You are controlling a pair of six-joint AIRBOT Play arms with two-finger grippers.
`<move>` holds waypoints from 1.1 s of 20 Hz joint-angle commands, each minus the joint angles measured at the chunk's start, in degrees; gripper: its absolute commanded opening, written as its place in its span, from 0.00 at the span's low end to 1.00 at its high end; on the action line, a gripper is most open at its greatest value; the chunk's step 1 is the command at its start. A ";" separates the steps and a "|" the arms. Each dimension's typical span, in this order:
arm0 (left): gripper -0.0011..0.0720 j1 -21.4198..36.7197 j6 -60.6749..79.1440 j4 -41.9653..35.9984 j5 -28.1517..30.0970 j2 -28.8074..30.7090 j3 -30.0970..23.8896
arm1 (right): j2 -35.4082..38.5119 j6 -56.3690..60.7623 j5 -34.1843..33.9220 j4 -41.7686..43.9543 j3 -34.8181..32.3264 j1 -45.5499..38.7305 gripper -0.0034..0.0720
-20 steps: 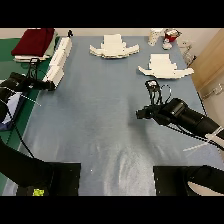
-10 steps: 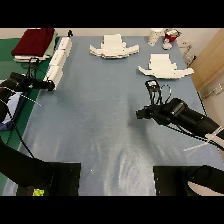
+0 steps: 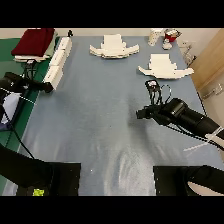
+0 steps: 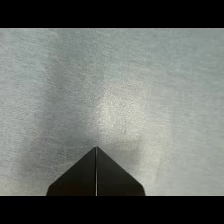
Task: Fold the box.
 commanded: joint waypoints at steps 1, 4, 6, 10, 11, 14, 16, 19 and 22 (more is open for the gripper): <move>0.97 2.34 -3.69 5.81 -11.26 2.01 0.04 | -0.02 0.00 0.04 -1.75 0.04 -0.02 0.05; 0.97 3.15 -3.96 8.55 -18.69 5.22 0.07 | -0.02 0.02 0.02 -1.22 0.04 -0.02 0.05; 0.30 3.23 -7.08 8.39 -24.24 7.54 0.09 | -0.02 0.02 -0.07 0.66 0.04 -0.02 0.05; 0.03 0.50 -11.28 5.07 -33.05 11.98 1.09 | -1.62 0.00 -4.59 4.83 4.59 -0.04 0.05; 0.03 -1.88 -13.20 4.85 -33.70 13.44 1.09 | -3.06 0.00 -7.13 5.25 7.80 -0.04 0.05; 0.03 -12.92 -20.46 4.96 -33.73 16.81 1.05 | -9.62 -3.41 -13.90 10.93 19.93 -1.90 0.05; 0.03 -21.86 -25.00 5.35 -34.45 17.75 1.05 | -14.84 -8.55 -18.78 18.51 28.06 -4.31 0.05; 0.03 -33.90 -30.88 6.12 -32.81 17.86 0.74 | -21.68 -13.18 -26.03 25.64 36.83 -6.32 0.05; 0.03 -42.80 -35.15 7.78 -27.63 17.86 0.70 | -25.70 -15.26 -28.50 29.05 40.04 -6.45 0.05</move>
